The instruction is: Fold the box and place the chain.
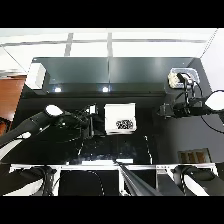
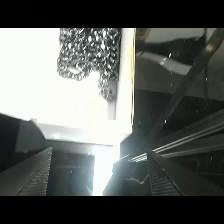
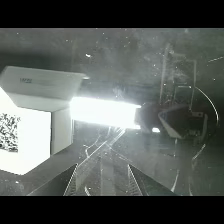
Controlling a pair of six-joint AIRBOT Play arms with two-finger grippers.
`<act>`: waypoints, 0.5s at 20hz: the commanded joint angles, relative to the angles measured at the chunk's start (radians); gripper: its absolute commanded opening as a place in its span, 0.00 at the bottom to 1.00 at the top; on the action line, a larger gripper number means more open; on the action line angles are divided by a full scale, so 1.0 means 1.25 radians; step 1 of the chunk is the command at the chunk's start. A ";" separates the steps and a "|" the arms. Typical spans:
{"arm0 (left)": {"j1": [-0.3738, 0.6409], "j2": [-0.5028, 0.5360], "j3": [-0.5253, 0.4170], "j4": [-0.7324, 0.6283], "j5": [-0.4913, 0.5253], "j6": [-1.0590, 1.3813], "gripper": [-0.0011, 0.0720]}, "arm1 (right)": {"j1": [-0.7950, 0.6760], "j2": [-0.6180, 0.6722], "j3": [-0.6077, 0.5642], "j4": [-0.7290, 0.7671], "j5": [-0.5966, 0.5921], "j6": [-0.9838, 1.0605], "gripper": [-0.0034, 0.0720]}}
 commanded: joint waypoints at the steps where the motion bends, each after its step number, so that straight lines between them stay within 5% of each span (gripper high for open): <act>1: -0.011 -0.026 0.013 -0.029 -0.002 0.011 1.00 | -0.001 0.001 0.000 0.006 0.005 0.002 0.53; 10: -0.015 -0.035 0.024 -0.028 0.022 -0.028 1.00 | -0.001 0.001 0.000 0.007 0.005 0.001 0.53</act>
